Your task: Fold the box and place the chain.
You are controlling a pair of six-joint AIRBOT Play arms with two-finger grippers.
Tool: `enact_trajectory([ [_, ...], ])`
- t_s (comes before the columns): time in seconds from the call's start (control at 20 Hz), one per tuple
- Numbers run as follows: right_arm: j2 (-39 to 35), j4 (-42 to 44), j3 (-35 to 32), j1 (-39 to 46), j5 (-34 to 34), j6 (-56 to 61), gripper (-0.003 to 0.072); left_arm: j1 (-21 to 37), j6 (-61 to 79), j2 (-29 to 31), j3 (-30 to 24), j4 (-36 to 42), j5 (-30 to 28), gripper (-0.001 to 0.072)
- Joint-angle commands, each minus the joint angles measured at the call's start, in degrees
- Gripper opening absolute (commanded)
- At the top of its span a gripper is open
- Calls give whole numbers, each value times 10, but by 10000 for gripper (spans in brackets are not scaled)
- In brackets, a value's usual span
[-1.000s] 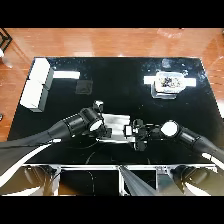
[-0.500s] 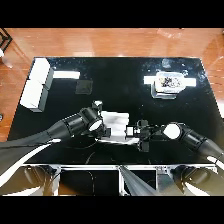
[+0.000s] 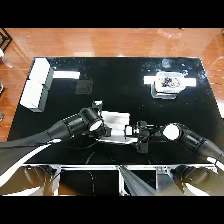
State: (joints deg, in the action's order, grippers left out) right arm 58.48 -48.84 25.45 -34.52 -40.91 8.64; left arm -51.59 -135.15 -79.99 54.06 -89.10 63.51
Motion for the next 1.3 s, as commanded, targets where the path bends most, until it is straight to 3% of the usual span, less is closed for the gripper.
enact_trajectory([
  [0.0,0,13,0,-10,6,-1,363,1,-1,0,0,0,-2,22],
  [0.05,0,19,0,-11,7,-1,300,1,-1,0,0,0,-2,22],
  [0.15,0,20,0,-13,9,-1,261,1,-1,0,0,0,-2,22],
  [0.2,0,32,0,-13,9,0,181,1,-1,0,0,0,-2,22],
  [0.3,0,57,0,-13,11,0,180,0,-1,0,0,0,-2,22],
  [0.4,0,73,0,-13,17,0,131,0,-1,0,0,0,-2,22],
  [0.65,16,129,0,-13,41,-1,131,0,-1,0,0,0,-2,22],
  [1.25,2,91,0,-12,23,10,132,1,-1,0,0,0,-2,22],
])
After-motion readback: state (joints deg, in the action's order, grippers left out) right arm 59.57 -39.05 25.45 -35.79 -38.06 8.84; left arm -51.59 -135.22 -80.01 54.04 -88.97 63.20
